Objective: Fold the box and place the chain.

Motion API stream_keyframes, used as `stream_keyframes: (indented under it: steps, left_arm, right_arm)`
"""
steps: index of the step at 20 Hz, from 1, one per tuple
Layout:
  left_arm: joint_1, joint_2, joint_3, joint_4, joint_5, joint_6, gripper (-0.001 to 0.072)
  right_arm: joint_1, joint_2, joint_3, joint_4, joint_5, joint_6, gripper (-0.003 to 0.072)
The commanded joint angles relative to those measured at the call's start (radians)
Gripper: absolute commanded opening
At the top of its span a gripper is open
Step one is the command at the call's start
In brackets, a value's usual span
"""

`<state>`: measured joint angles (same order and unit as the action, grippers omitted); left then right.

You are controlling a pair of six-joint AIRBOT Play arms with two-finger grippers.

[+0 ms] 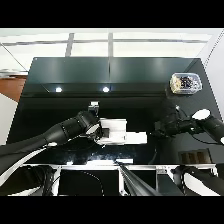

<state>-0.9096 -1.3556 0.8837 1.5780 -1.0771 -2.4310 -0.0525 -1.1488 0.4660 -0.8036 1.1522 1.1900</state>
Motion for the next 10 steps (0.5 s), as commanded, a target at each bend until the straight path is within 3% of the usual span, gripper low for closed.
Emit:
stream_keyframes:
  steps: [1,9,10]
  left_arm:
    - [0.001,0.000,0.000,0.000,-0.001,0.000,0.0029]
    - [0.001,0.000,0.000,0.000,-0.001,0.000,0.0029]
    - [0.001,0.000,0.000,0.000,-0.001,0.000,0.0029]
  right_arm:
    - [0.100,-0.053,0.000,0.090,0.005,-0.050,0.0044]
    - [0.257,-0.079,0.001,0.146,-0.064,-0.052,0.0047]
    - [0.267,-0.079,0.005,0.158,-0.053,-0.065,0.0171]
